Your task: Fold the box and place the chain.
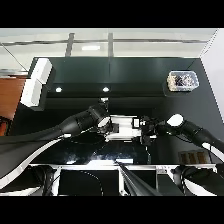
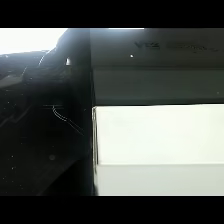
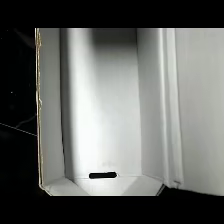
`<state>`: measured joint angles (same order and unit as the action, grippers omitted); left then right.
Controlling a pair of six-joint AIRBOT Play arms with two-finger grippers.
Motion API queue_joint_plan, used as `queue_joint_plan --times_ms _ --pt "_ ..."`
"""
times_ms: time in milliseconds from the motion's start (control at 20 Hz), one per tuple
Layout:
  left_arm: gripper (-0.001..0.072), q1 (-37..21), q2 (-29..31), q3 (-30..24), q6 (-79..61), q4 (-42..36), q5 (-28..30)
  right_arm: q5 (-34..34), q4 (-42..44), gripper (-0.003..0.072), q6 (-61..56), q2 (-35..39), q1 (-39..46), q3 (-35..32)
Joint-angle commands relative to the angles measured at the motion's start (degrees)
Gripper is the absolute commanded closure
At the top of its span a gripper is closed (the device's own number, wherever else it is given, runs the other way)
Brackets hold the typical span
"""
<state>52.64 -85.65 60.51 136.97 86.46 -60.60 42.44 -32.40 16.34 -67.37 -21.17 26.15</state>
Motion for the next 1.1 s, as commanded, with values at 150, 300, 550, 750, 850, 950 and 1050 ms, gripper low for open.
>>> queue_joint_plan --times_ms 150,300,550,750,850,950,1050 --pt "0.0685 0.0 0.15 0.26 -0.11 1.66 -2.56 3.02 -2.29 0.0082 -4.35 4.37 -0.02 0.04" --pt "0.0685 0.07 0.13 0.26 -0.09 2.01 -2.56 5.01 -4.44 0.0082 -5.18 7.1 -0.02 0.04" --pt "0.0684 0.04 0.09 0.24 0.04 1.99 -2.45 5.49 -9.29 0.0082 -8.0 7.34 -0.07 0.15" --pt "0.0683 0.04 0.09 0.24 0.22 1.97 -1.14 5.99 -8.13 0.0222 -8.0 7.34 -0.81 0.15" --pt "0.0682 0.04 0.09 0.24 0.22 1.95 -0.5 5.44 -8.11 0.0298 -8.26 7.32 -1.81 0.15" --pt "0.0682 0.04 0.09 0.24 0.2 1.95 -0.52 4.48 -8.13 0.0556 -8.46 7.32 -2.6 0.13" --pt "0.0682 0.04 0.09 0.24 0.2 1.95 -0.52 2.8 -7.41 0.0555 -9.92 7.32 -2.71 0.13"
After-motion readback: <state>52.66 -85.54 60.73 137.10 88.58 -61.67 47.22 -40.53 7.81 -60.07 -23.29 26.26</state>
